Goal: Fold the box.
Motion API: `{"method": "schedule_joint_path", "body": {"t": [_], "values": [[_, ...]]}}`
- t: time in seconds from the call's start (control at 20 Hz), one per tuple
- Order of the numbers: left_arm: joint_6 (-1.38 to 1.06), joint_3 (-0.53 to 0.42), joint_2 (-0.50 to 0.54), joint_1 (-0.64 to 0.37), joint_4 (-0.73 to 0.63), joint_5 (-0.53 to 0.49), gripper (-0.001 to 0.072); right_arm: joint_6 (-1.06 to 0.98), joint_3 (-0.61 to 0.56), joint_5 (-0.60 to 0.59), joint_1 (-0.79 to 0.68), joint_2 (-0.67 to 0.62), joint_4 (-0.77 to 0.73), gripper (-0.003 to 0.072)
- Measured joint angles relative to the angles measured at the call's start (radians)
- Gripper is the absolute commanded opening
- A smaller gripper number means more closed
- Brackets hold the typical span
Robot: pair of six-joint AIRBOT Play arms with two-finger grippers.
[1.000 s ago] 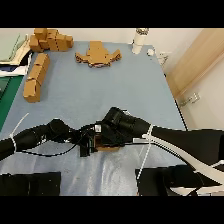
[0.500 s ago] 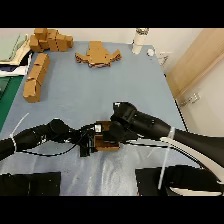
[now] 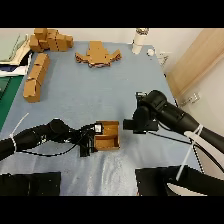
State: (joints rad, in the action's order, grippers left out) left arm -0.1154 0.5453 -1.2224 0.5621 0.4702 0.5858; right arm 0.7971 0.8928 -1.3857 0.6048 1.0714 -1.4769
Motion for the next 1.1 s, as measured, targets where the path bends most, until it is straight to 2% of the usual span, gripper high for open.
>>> {"method": "schedule_joint_path", "body": {"t": [0.1, 0.2, 0.35, 0.45, 0.6, 0.75, 1.1], "values": [[0.000, 0.000, 0.000, 0.000, 0.000, 0.000, 0.0526, 0.225, -0.013, 0.136, -0.161, 0.053, -0.165, 0.0002], [0.000, 0.000, 0.000, 0.000, 0.000, 0.000, 0.0526, 0.514, -0.005, 0.214, -0.298, 0.131, -0.435, 0.0002], [0.000, 0.000, 0.000, 0.000, 0.000, 0.000, 0.0526, 0.955, 0.040, 0.198, -0.409, 0.254, -0.822, 0.0002], [0.000, 0.000, 0.000, 0.000, 0.000, 0.000, 0.0526, 1.167, 0.048, 0.161, -0.406, 0.291, -0.950, 0.0002], [0.000, 0.000, 0.000, 0.000, 0.000, 0.000, 0.0526, 1.389, 0.005, 0.157, -0.348, 0.268, -1.035, 0.0002], [0.000, 0.000, 0.000, 0.000, 0.000, 0.000, 0.0526, 1.517, -0.085, 0.219, -0.285, 0.160, -1.043, 0.0002], [0.000, 0.000, 0.000, 0.000, 0.000, 0.000, 0.0526, 1.629, -0.308, 0.485, -0.105, -0.185, -0.898, 0.0003]]}}
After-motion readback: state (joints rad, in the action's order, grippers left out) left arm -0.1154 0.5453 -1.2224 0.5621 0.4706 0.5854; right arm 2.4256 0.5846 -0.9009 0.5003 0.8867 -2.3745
